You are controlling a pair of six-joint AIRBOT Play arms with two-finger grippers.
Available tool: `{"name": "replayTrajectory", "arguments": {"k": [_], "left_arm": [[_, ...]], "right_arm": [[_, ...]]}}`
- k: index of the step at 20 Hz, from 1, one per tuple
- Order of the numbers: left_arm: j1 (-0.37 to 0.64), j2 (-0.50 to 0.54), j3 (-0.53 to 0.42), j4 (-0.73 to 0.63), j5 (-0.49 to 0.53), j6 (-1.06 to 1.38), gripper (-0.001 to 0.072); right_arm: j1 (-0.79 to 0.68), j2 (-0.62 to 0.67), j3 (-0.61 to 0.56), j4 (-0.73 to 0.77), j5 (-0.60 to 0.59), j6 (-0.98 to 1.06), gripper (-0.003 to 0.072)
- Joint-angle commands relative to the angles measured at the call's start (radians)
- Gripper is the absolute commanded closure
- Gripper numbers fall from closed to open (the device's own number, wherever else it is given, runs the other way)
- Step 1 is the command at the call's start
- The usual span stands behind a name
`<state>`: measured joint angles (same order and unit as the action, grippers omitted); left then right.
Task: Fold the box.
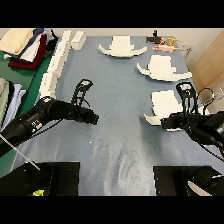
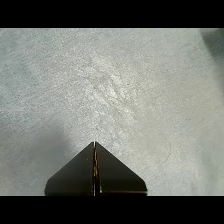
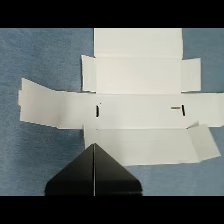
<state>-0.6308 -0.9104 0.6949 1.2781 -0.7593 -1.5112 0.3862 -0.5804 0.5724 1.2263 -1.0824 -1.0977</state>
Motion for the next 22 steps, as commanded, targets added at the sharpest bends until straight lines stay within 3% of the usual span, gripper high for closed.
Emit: {"name": "replayTrajectory", "arguments": {"k": [1, 19, 22], "left_arm": [[0.001, 0.0, 0.0, 0.0, 0.0, 0.0, 0.0693], [0.001, 0.0, 0.0, 0.0, 0.002, 0.0, 0.0693], [0.001, 0.0, 0.0, 0.0, 0.027, 0.0, 0.0693]], "right_arm": [[0.0, 0.0, 0.001, 0.0, 0.0, 0.0, 0.0685], [0.0, 0.0, 0.001, 0.001, 0.001, 0.001, 0.0685], [0.0, 0.0, 0.0, 0.081, 0.015, 0.009, 0.0684]]}}
